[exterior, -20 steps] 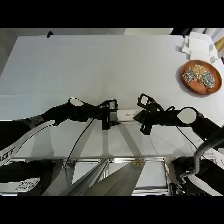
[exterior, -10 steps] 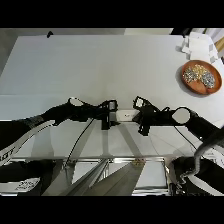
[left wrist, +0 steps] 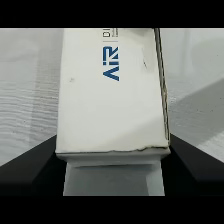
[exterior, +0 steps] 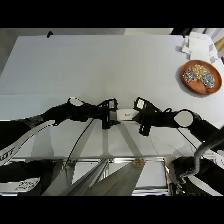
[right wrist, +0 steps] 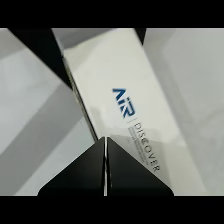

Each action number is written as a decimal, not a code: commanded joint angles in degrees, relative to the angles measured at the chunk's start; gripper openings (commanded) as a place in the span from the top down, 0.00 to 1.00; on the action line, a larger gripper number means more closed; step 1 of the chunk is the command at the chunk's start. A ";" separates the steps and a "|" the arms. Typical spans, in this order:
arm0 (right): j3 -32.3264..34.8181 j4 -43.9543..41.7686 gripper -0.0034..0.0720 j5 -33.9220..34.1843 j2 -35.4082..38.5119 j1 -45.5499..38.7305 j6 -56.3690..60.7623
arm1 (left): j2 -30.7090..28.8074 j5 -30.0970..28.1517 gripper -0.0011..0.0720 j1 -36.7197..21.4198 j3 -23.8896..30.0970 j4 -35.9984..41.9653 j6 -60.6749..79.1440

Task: Fold the box and place the chain.

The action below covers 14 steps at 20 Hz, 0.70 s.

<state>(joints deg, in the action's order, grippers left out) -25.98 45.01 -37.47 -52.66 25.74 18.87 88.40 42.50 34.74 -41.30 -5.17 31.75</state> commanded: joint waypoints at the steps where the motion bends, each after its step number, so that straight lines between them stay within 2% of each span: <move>1: -0.13 -0.24 0.94 1.09 3.87 -0.04 0.22 | -0.02 0.17 0.94 0.00 -0.02 -0.44 0.20; 4: -1.40 0.52 0.94 1.03 6.80 -0.11 5.03 | -0.02 0.17 0.94 -0.02 -0.02 -0.42 0.20; 6: -2.62 3.65 0.94 0.83 7.69 -0.52 14.38 | -0.02 0.17 0.94 0.00 -0.02 -0.44 0.20; 9: -4.48 21.29 0.94 -3.23 7.89 -0.50 41.09 | -0.02 0.15 0.94 0.00 -0.02 -0.44 0.20; 11: -4.79 36.17 0.94 -11.54 7.89 -0.50 56.04 | -0.02 0.17 0.94 0.00 -0.02 -0.44 0.20; 12: -4.79 41.33 0.94 -17.35 7.87 -0.50 58.97 | -0.02 0.15 0.94 -0.02 -0.02 -0.44 0.20; 14: -4.79 45.29 0.94 -28.85 7.87 -0.50 59.14 | -0.02 0.17 0.94 0.00 -0.02 -0.42 0.20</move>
<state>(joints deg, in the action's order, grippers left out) -30.39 76.77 -51.35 -44.97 25.23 66.28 88.40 42.68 34.74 -41.30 -5.58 31.92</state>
